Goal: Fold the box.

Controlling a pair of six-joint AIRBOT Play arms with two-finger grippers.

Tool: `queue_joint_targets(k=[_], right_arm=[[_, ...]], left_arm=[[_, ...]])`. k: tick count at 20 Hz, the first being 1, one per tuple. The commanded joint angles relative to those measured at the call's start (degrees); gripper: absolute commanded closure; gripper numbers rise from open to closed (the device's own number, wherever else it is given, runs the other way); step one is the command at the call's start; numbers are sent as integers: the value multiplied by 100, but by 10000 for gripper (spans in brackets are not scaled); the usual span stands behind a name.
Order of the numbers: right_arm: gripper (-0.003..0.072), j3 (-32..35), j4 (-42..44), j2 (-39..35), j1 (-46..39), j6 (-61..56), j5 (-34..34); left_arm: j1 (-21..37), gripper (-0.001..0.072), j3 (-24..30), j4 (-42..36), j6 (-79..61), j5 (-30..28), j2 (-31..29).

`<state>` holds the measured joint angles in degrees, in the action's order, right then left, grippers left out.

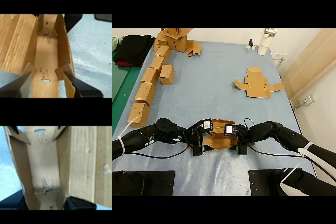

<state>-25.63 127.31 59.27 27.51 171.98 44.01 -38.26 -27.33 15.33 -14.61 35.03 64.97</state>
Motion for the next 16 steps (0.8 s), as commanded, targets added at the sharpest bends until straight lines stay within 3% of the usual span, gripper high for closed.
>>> queue_joint_targets(k=[1, 7, 8, 9, 10, 16], right_arm=[[240, 0, -2, 0, 2, 9, 0], [241, 0, -2, 0, 2, 9, 0], [240, 0, -2, 0, 2, 9, 0], [240, 0, -2, 0, 2, 9, 0], [241, 0, -2, 0, 2, 9, 0], [240, 0, -2, 0, 2, 9, 0]], left_arm=[[0, 51, 2, -11, 4, -37, 4], [2, 53, 2, 55, 26, -52, 4], [11, 172, 2, 190, 120, -87, -4], [13, 472, 0, 509, 317, -87, -42], [13, 663, 0, 942, 518, -61, -111], [13, 668, 2, 3156, 3200, 15, -1377]])
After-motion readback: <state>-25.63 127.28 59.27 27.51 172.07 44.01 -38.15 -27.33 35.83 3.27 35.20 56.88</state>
